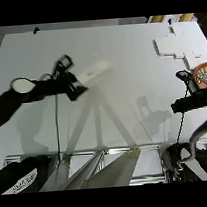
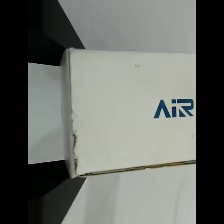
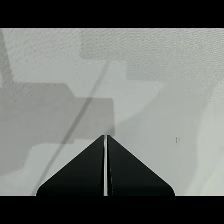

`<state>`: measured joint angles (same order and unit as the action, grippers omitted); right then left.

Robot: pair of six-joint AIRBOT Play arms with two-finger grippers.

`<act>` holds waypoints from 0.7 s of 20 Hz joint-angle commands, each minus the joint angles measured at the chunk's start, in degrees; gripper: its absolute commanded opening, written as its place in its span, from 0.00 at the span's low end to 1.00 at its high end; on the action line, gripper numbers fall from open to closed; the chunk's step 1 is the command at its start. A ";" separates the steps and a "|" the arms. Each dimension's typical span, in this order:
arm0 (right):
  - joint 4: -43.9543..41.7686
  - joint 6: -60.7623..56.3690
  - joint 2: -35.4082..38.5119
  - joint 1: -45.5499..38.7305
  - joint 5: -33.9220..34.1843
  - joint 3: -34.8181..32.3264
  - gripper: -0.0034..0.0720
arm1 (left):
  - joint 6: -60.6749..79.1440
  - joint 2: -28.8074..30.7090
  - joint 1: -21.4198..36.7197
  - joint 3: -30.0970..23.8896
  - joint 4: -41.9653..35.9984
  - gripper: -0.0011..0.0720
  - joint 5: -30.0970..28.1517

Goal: Fold the box and place the chain.

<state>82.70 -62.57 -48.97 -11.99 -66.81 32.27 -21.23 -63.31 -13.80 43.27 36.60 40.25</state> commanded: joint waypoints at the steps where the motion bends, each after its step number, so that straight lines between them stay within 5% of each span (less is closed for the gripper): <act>1: -0.02 0.00 -0.04 -0.04 -0.04 0.00 0.08 | -32.52 6.25 14.16 0.04 16.87 0.20 -2.12; 6: -0.02 0.00 -0.04 -0.04 -0.04 0.00 0.08 | -58.88 3.89 25.92 0.02 44.28 0.23 6.05; 10: -0.02 0.00 -0.04 -0.04 -0.04 0.00 0.08 | -65.22 -0.26 29.29 0.00 46.66 0.23 13.03; 14: -0.02 0.00 -0.04 -0.04 -0.04 0.00 0.08 | -65.13 -3.65 29.35 0.02 46.69 0.70 19.21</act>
